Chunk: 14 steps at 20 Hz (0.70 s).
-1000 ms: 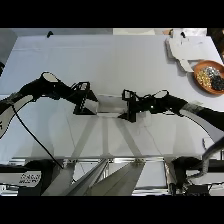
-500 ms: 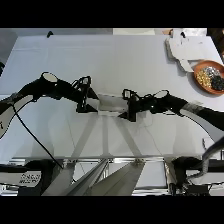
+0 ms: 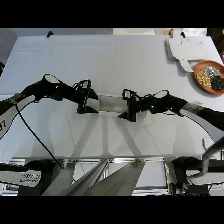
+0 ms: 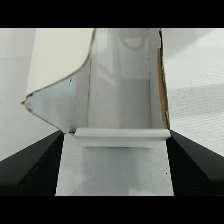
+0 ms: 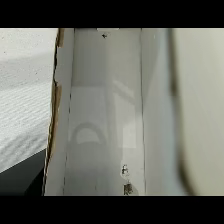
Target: Fold the box and place the chain.
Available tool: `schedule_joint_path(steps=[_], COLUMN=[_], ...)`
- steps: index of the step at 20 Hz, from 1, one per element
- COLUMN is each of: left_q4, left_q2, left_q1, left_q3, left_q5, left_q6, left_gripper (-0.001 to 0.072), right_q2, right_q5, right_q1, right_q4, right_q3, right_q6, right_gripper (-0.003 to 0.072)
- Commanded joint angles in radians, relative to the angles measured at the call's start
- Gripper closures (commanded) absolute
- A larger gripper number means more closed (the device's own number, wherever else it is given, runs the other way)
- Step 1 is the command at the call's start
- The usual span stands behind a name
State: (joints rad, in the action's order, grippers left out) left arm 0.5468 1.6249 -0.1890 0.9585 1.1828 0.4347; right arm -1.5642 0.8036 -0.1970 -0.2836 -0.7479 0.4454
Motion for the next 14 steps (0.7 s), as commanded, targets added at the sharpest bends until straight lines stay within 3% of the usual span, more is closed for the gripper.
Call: schedule_joint_path(steps=[1,14], left_q4=[0.002,-0.025], left_q2=[0.002,0.045], left_q1=[-0.002,-0.019], left_q3=[-0.001,-0.002], left_q5=[0.003,-0.050], left_q6=[0.018,0.082], left_gripper=[0.0013,0.0013], right_q2=[0.000,0.000], right_q5=[0.000,0.000], right_q1=[0.000,0.000], right_q4=[0.000,0.000], right_q3=[0.000,0.000], right_q6=[0.000,0.000], right_gripper=[0.0167,0.0167])
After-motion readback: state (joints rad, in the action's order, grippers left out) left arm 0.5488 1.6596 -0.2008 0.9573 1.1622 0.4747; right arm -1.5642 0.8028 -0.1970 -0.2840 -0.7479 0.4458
